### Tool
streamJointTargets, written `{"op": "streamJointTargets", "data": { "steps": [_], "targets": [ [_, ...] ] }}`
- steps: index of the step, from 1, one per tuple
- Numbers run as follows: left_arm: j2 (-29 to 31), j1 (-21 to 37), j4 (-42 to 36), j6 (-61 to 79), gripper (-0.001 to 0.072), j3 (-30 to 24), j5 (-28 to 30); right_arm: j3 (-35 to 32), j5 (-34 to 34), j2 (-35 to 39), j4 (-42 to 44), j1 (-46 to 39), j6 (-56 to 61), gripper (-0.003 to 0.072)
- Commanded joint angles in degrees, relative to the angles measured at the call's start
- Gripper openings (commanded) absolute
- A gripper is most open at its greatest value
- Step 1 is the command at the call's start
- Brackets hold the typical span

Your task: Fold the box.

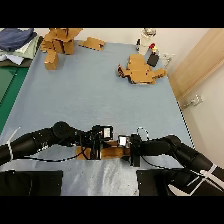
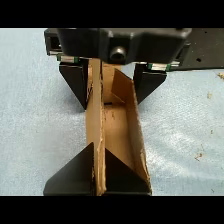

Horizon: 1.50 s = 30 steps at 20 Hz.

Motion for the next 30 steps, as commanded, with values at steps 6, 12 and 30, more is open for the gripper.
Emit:
{"op": "streamJointTargets", "data": {
  "steps": [6,12,30],
  "targets": [
    [0.0,0.0,0.0,0.0,0.0013,0.1,0.0,0.0,-0.2,0.0,0.0,0.0,-0.4,0.0496],
    [0.0,0.0,0.0,0.0,0.0013,0.1,0.0,0.0,-0.2,0.0,0.0,0.0,-0.4,0.0496],
    [-0.1,0.0,-1.3,0.0,0.0013,0.1,0.1,0.0,-0.7,0.0,0.0,0.0,-0.4,0.0496]
  ]
}}
